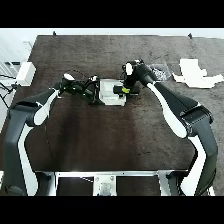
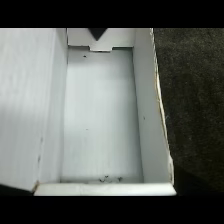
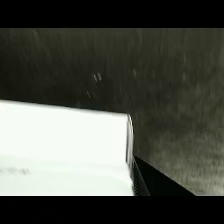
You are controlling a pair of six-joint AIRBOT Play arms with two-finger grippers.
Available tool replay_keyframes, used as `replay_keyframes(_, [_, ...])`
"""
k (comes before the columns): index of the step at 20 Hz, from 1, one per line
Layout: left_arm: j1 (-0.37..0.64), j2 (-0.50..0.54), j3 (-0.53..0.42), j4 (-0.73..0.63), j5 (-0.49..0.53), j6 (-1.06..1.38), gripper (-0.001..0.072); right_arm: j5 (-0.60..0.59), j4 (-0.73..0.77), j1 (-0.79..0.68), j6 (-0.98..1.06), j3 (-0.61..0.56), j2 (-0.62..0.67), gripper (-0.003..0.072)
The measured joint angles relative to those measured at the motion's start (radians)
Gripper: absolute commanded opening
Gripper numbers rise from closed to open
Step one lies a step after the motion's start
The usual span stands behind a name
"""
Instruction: Fold the box and place the chain.
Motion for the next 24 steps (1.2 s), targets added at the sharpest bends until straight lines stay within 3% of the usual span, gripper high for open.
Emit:
replay_keyframes(11, [0.000, 0.000, 0.000, 0.000, 0.000, -0.002, 0.0459, 0.057, 0.001, -0.005, -0.050, -0.007, 0.075, 0.0348])
replay_keyframes(13, [0.000, 0.000, 0.000, 0.000, 0.000, -0.002, 0.0459, 0.048, 0.002, -0.006, -0.053, -0.010, 0.061, 0.0273])
replay_keyframes(15, [0.000, 0.000, 0.000, 0.000, 0.000, -0.002, 0.0459, 0.034, 0.005, -0.006, -0.054, -0.011, 0.039, 0.0273])
replay_keyframes(18, [0.000, 0.000, 0.000, 0.000, 0.000, -0.002, 0.0459, 0.024, 0.011, -0.006, -0.054, -0.013, 0.006, 0.0147])
replay_keyframes(21, [0.000, 0.000, 0.000, 0.000, 0.000, -0.003, 0.0459, 0.014, 0.008, -0.007, -0.055, -0.013, -0.008, 0.0148])
replay_keyframes(22, [0.000, 0.000, 0.000, 0.000, 0.000, -0.003, 0.0459, 0.010, 0.006, -0.007, -0.054, -0.012, -0.011, 0.0117])
replay_keyframes(23, [0.000, 0.000, 0.000, 0.000, 0.000, -0.003, 0.0459, 0.006, 0.003, -0.007, -0.054, -0.012, -0.014, 0.0007])
replay_keyframes(24, [0.000, 0.000, 0.000, -0.001, 0.000, -0.010, 0.0459, 0.003, 0.000, -0.007, -0.043, -0.012, -0.016, 0.0007])
